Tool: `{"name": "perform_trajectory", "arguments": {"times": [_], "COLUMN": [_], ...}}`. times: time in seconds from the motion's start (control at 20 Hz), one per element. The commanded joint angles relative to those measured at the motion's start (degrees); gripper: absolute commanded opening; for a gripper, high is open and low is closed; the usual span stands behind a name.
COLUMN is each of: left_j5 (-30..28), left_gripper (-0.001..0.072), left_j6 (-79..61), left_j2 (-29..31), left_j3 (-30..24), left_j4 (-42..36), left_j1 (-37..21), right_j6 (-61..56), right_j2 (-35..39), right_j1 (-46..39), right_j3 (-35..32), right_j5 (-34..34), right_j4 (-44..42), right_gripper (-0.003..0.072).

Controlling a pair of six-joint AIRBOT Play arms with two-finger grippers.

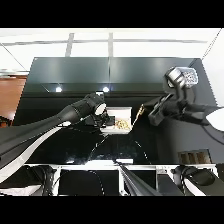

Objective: Fold the box and place the chain.

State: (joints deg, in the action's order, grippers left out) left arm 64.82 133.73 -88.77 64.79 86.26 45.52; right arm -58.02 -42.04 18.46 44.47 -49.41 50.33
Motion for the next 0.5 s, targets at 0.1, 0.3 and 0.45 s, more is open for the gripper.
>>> {"name": "perform_trajectory", "arguments": {"times": [0.1,0.3,0.45], "left_j5": [0.0,0.0,0.0], "left_gripper": [0.0028,0.0028,0.0028], "left_j6": [0.0,0.0,0.0], "left_j2": [0.0,0.0,0.0], "left_j3": [0.0,0.0,0.0], "left_j4": [0.0,0.0,0.0], "left_j1": [0.0,0.0,0.0], "right_j6": [-9.0,-9.0,-9.1], "right_j2": [0.7,-0.6,-4.3], "right_j1": [-1.2,-1.0,2.2], "right_j3": [6.3,6.2,6.2], "right_j5": [1.1,-0.9,-2.9], "right_j4": [-17.0,-18.1,-16.8], "right_gripper": [0.0014,0.0014,0.0015]}}
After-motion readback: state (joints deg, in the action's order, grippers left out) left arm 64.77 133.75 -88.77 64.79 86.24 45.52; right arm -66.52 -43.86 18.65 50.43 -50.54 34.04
